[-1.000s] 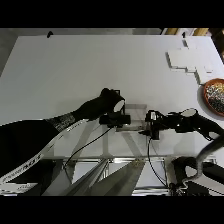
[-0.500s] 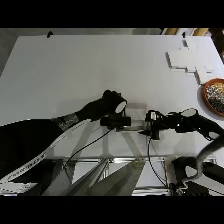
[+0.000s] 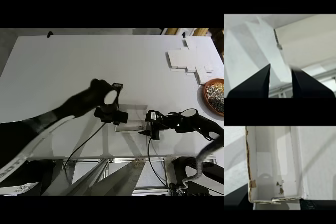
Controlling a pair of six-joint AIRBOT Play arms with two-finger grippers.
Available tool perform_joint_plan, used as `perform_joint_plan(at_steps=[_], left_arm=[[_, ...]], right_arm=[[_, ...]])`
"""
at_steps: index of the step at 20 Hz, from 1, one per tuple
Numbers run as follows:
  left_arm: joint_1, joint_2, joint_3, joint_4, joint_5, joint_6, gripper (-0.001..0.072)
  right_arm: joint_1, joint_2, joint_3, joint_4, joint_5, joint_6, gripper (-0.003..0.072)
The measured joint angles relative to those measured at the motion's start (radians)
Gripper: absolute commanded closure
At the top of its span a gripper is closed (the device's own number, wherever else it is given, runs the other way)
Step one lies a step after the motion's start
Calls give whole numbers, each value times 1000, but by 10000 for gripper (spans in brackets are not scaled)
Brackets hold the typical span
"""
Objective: Fold the box and place the chain.
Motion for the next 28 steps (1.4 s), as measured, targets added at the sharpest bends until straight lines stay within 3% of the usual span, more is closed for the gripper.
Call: perform_joint_plan(at_steps=[3, 4, 5, 6, 9, 13, 18, 20, 22, 28], left_arm=[[33, 98, 0, -18, -36, 131, 413], [43, 131, -2, -19, -43, 188, 355], [53, 160, -5, -21, -45, 250, 201], [62, 189, -14, -24, -42, 319, 119], [98, 266, -96, -40, 3, 612, 115], [185, 320, -304, -133, 116, 1125, 114], [294, 304, -554, -409, 340, 1890, 114], [318, 260, -595, -531, 406, 2126, 108], [327, 209, -616, -638, 449, 2278, 12], [290, 103, -626, -796, 531, 2417, 10]], right_arm=[[0, 0, 0, 0, 0, 0, 279], [0, 0, 0, 0, 0, 0, 279], [0, 0, 0, 0, 0, 0, 279], [0, 0, 0, 0, 0, 0, 279], [0, 0, 0, 0, 0, 0, 279], [0, 0, 0, 0, 0, 0, 279], [0, 0, 0, 0, 0, 0, 279], [0, 0, 0, 0, 0, 0, 279], [0, 0, 0, 0, 0, 0, 279], [0, 0, 0, 0, 0, 0, 279]])
